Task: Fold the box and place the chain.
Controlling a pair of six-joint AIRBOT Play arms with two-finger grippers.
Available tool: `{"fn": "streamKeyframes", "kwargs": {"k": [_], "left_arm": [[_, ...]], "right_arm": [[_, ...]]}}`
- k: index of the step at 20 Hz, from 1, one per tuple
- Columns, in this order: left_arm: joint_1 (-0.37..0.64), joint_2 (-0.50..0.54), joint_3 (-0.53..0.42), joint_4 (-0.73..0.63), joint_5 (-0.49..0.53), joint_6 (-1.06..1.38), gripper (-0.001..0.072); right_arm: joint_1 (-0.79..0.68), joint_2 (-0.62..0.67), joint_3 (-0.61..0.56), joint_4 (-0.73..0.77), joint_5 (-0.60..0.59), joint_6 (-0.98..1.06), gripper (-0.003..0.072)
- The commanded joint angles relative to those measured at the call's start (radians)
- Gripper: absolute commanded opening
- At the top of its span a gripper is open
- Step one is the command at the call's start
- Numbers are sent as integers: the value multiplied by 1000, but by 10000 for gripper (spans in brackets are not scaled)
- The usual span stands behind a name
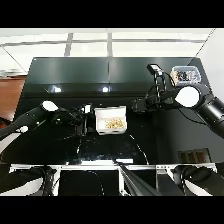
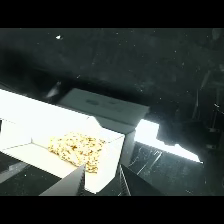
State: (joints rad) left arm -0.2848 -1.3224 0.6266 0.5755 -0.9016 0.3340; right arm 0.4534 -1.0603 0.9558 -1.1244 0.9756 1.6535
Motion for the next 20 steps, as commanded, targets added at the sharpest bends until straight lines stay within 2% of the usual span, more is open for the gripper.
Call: {"fn": "streamKeyframes", "kwargs": {"k": [1,9,12,20], "left_arm": [[-23,0,1,-11,31,-8,712],[-25,0,1,2,28,-31,719],[-25,6,1,27,29,-163,720],[-50,6,1,18,7,-211,720]], "right_arm": [[0,0,0,5,0,0,259],[0,0,0,5,0,0,259],[0,0,0,5,-1,0,259],[0,0,0,5,0,0,259]]}}
